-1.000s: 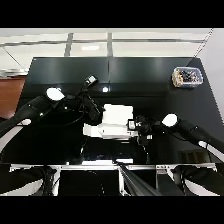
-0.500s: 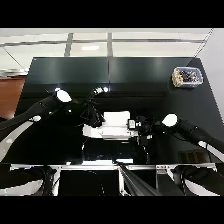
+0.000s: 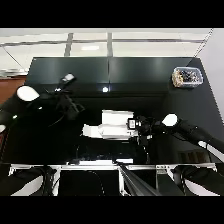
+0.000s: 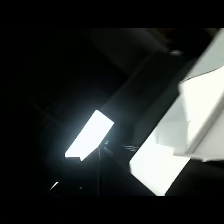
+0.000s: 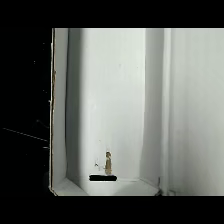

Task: Fold the box and place the chain.

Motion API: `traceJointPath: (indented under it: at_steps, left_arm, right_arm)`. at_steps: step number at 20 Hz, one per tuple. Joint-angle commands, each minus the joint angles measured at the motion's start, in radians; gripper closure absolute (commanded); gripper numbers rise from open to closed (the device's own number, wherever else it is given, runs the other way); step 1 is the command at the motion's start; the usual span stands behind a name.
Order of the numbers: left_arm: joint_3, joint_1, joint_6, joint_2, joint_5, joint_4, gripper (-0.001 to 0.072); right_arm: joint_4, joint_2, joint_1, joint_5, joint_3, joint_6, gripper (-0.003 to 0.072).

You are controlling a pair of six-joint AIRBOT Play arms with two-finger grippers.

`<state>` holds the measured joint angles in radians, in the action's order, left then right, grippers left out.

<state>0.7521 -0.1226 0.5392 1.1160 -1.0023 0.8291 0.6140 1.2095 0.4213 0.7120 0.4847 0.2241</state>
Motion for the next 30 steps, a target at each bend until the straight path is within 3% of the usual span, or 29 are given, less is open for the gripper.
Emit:
traceJointPath:
  at_steps: [1, 3, 4, 6, 7, 11, 19, 22, 24, 30]
  left_arm:
    - [-0.103, 0.089, -0.136, -0.075, -0.066, -0.034, 0.0687]
    - [-0.120, 0.040, -0.271, -0.071, -0.076, -0.033, 0.0685]
    - [-0.121, 0.007, -0.358, -0.068, -0.070, -0.034, 0.0633]
    - [-0.123, -0.065, -0.500, -0.059, -0.009, -0.034, 0.0127]
    - [-0.123, -0.106, -0.543, -0.052, 0.055, -0.033, -0.0011]
    - [-0.122, -0.240, -0.615, -0.026, 0.241, -0.007, -0.0010]
    - [-0.122, -0.363, -0.570, 0.052, 0.157, -0.003, 0.0026]
    - [-0.123, -0.368, -0.507, 0.052, 0.154, -0.004, 0.0263]
    - [-0.123, -0.369, -0.506, 0.052, 0.153, -0.004, 0.0358]
    - [-0.124, -0.369, -0.505, 0.060, 0.153, -0.180, 0.0377]
  right_arm:
    - [-0.012, 0.000, 0.000, 0.002, 0.000, 0.001, 0.0279]
    - [-0.012, 0.000, 0.000, 0.002, 0.000, 0.000, 0.0278]
    - [-0.012, 0.000, 0.000, 0.002, 0.000, 0.001, 0.0278]
    - [-0.012, 0.000, 0.000, 0.002, 0.000, 0.001, 0.0279]
    - [-0.012, 0.000, 0.000, 0.002, 0.000, 0.001, 0.0278]
    - [-0.012, 0.000, 0.000, 0.002, 0.000, 0.001, 0.0278]
    - [-0.012, 0.000, 0.000, 0.002, 0.000, 0.001, 0.0278]
    - [-0.012, 0.000, 0.000, 0.002, 0.000, 0.001, 0.0279]
    - [-0.011, 0.000, 0.000, 0.002, 0.000, 0.001, 0.0278]
    - [-0.012, 0.000, 0.000, 0.002, 0.000, 0.001, 0.0279]
